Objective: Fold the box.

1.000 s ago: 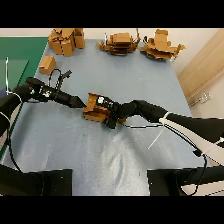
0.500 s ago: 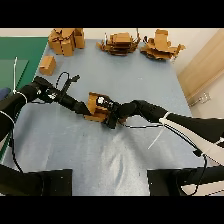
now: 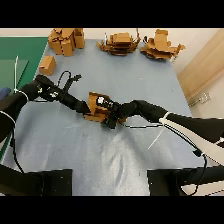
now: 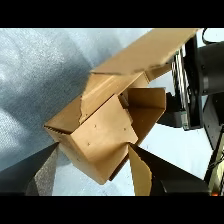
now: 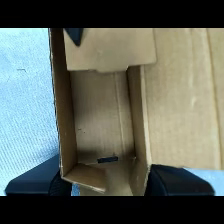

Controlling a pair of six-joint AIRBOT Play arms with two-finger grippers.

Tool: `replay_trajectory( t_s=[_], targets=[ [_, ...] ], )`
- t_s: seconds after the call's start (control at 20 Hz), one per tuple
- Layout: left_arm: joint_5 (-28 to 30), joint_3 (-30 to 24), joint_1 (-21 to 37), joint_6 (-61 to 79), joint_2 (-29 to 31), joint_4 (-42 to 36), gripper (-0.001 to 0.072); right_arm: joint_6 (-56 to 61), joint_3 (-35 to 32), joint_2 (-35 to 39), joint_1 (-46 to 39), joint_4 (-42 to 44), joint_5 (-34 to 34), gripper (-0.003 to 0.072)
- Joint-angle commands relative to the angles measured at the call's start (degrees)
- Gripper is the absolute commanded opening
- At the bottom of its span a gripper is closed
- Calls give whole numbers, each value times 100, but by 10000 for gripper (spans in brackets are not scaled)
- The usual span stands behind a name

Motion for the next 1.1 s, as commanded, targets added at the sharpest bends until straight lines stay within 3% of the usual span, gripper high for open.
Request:
replay_trajectory(
  t_s=[0.0, 0.75, 0.8, 0.85, 1.05],
  targets=[
    [61, 17, -149, -136, 0, 203, 646, 2, 2, 2, 2, 2, 2, 517],
    [479, 98, -111, -688, 0, -98, 645, 0, 2, 2, 2, 2, -13, 516],
    [474, 98, -114, -798, 0, -20, 606, 2, 2, 2, 2, 2, -13, 517],
    [474, 98, -114, -960, 0, 57, 466, 0, 2, 2, 2, 2, -15, 517],
    [267, 98, -129, -1674, 0, 149, 443, 0, 2, 2, 2, 2, -13, 516]
  ],
)
